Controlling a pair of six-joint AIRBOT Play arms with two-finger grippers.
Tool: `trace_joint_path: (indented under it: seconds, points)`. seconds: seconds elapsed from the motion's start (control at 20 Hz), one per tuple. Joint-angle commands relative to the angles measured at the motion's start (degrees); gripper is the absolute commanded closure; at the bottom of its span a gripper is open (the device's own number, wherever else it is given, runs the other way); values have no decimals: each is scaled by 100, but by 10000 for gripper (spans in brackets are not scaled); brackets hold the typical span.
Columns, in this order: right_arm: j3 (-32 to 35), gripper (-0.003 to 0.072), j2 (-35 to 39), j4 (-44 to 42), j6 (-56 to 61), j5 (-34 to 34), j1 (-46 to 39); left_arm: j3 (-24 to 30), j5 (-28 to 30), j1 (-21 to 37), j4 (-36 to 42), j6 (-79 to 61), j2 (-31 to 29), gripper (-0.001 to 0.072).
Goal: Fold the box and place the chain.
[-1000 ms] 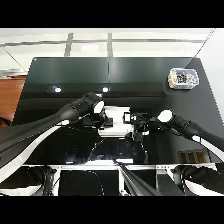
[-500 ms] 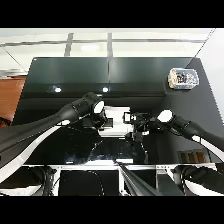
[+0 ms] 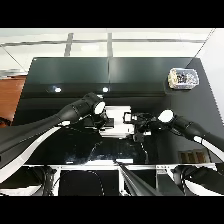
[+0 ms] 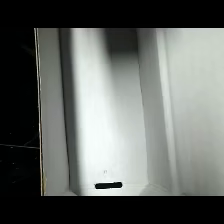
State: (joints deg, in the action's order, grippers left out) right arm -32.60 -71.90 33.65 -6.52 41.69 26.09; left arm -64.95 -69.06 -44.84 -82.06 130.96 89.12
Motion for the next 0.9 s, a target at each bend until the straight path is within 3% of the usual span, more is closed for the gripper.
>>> trace_joint_path:
  seconds: [0.0, 0.15, 0.4, 0.5, 0.55, 0.7, 0.85]
  points:
    - [-20, -16, 260, 667, 306, 229, -2, -4, 2, -4, -192, 2, -17, 682]
    - [-20, -16, 520, 1283, 531, 326, -2, -4, -20, -13, -227, 0, -20, 682]
    - [-22, -14, 586, 1399, 527, 267, -2, -4, -17, -13, -155, -20, -20, 681]
    - [-22, 126, 586, 1399, 522, 229, 0, -4, -20, -13, -138, -50, -20, 681]
    - [-22, 147, 586, 1399, 522, 107, 0, -4, -13, -13, -140, -50, -20, 681]
    - [-22, 148, 586, 1397, 525, -304, -2, -4, -11, -13, -140, -52, -20, 681]
    - [-22, 148, 586, 1375, 522, -234, 0, -4, -11, -13, -140, -66, -20, 681]
